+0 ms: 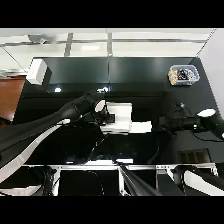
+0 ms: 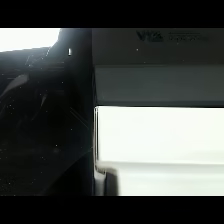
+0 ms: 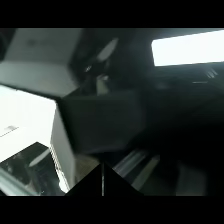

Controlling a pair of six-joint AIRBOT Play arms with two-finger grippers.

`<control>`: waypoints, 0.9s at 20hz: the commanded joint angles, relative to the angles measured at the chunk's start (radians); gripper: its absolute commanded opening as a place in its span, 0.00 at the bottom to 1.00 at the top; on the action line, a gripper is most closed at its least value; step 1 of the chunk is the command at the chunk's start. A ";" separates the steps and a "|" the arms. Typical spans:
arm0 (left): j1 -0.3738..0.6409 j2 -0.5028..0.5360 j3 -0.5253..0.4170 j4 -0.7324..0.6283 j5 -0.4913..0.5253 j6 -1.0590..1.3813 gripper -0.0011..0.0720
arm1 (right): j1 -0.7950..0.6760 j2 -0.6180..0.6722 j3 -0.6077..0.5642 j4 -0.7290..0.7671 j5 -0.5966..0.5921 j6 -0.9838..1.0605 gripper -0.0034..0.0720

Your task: Fold the box and place the chain.

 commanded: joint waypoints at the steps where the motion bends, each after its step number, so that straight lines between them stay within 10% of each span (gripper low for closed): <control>1: 0.001 0.000 0.000 0.000 -0.001 0.000 0.05 | 0.138 -0.074 -0.015 0.149 -0.075 -0.056 0.06; 8: 0.001 0.000 0.000 0.000 -0.002 0.000 0.05 | 0.239 -0.099 0.032 0.305 -0.032 -0.288 0.07; 9: 0.001 0.000 0.000 0.000 -0.002 0.000 0.05 | 0.239 -0.099 0.042 0.305 -0.011 -0.286 0.36; 10: 0.001 0.000 0.000 0.000 -0.002 0.000 0.05 | 0.239 -0.099 0.050 0.305 0.014 -0.283 0.86; 11: 0.001 0.000 0.000 0.000 -0.002 0.000 0.05 | 0.239 -0.099 0.059 0.304 0.038 -0.283 0.97; 16: 0.001 0.000 0.000 0.000 -0.001 0.000 0.05 | 0.264 -0.098 0.105 0.319 0.089 -0.200 0.89; 18: 0.001 0.000 0.000 0.000 -0.001 0.000 0.05 | 0.289 -0.098 0.136 0.300 0.077 -0.133 0.60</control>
